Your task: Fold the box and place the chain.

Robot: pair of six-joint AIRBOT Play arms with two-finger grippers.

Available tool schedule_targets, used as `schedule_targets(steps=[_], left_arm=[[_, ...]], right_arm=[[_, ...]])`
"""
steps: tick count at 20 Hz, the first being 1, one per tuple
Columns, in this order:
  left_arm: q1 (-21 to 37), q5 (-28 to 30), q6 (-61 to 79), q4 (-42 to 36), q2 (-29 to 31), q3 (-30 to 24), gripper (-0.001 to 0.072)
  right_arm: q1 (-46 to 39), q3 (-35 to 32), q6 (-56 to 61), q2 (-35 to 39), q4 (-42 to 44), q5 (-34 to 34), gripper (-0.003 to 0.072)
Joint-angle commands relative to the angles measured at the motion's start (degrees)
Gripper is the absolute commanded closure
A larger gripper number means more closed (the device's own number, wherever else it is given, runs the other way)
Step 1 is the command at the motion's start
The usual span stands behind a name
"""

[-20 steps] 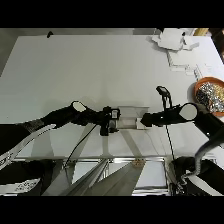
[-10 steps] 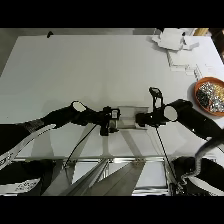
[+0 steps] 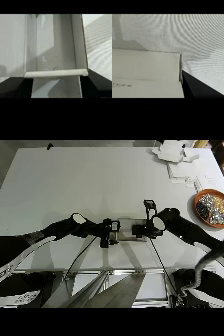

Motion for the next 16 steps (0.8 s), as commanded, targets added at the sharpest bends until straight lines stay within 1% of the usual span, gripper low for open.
schedule_targets(steps=[1,2,3,5,7,8,11,12,14,16], left_arm=[[-0.02,0.02,0.0,0.02,0.0,0.02,0.039],[-0.02,0.02,0.0,0.02,0.0,0.02,0.039],[-0.02,0.02,0.02,0.02,0.0,0.02,0.039],[-0.02,0.02,0.02,0.02,0.0,0.02,0.039],[-0.02,0.02,0.0,0.02,0.0,0.02,0.039],[-0.02,0.02,0.0,0.0,0.0,0.02,0.039],[-0.02,0.02,0.0,0.0,0.0,0.02,0.039],[-0.02,0.02,0.0,0.0,0.0,0.02,0.039],[-0.02,0.02,0.0,0.0,0.0,0.02,0.039],[-0.02,0.02,0.0,0.02,0.0,0.02,0.039]], right_arm=[[0.66,0.55,1.97,-1.73,-1.07,0.72,0.0314],[0.66,0.55,1.97,-2.16,-1.01,0.83,0.0319],[0.66,0.55,1.97,-2.54,-1.01,0.9,0.036],[0.66,0.55,1.97,-2.86,-1.03,0.9,0.0381],[0.66,0.55,1.95,-2.86,-1.05,0.87,0.0459],[0.66,0.55,1.95,-2.86,-1.03,0.87,0.0519],[0.66,0.55,1.95,-2.86,-1.03,0.92,0.0654],[0.66,0.55,1.97,-2.86,-1.01,1.01,0.0666],[0.66,0.55,1.92,-2.86,-1.03,1.07,0.0663],[0.66,0.55,1.92,-2.86,-1.05,1.01,0.0501]])
